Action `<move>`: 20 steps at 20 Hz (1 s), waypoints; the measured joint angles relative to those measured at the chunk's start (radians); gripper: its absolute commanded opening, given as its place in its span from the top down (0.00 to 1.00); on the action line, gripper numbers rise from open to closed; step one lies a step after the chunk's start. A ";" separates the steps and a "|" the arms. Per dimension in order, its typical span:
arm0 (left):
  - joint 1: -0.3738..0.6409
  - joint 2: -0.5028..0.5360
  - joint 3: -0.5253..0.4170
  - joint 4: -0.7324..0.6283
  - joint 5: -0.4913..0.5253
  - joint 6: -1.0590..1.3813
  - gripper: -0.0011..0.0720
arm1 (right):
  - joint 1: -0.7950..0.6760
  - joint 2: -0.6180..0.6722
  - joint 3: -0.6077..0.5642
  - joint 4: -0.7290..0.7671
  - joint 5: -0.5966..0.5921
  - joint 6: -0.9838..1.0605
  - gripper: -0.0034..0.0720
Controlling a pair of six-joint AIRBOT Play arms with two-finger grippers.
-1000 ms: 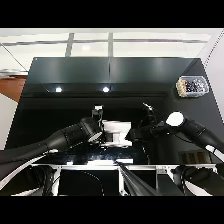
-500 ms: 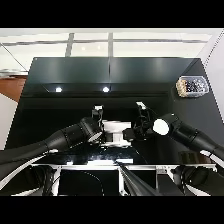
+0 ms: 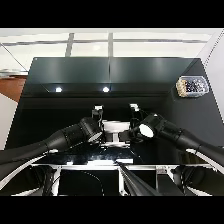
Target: Fold the box and place the chain.
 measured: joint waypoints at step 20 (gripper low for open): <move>0.000 0.000 0.000 -0.004 0.000 0.000 0.94 | 0.022 -0.107 0.076 -0.059 0.059 0.129 0.73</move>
